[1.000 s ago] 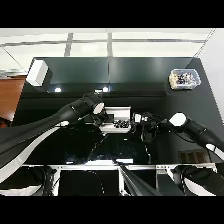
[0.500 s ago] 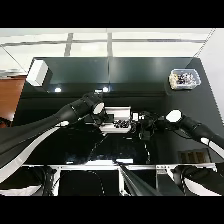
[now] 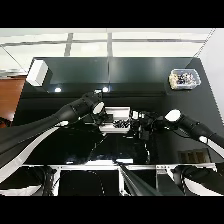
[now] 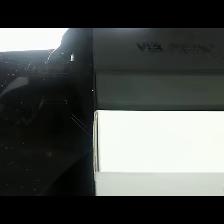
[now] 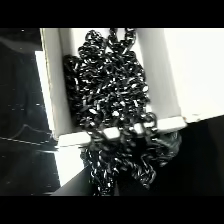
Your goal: Fold the box and place the chain.
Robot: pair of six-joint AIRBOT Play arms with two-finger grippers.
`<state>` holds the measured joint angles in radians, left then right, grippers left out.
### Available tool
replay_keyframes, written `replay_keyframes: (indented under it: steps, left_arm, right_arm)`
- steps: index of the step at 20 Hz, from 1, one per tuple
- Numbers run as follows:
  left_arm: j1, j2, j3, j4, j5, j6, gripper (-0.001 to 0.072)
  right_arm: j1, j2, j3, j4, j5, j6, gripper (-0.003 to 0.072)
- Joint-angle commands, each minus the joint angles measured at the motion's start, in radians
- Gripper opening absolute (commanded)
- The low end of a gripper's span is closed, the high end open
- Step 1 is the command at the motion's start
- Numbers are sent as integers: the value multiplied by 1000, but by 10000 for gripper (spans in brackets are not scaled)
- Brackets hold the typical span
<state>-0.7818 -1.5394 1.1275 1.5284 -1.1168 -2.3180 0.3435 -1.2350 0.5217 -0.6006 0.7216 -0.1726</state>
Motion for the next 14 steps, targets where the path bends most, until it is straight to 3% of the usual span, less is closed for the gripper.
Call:
replay_keyframes:
  steps: [1,6,9,14]
  left_arm:
    - [0,0,0,0,4,0,30]
    - [0,0,0,0,4,0,30]
    - [0,0,0,0,5,0,30]
    - [0,0,0,-17,5,0,30]
  right_arm:
    - [-3,2,0,-4,34,45,16]
    - [-74,74,1,-13,14,268,16]
    - [-116,172,24,-93,24,444,16]
    - [-130,313,171,-106,222,663,16]
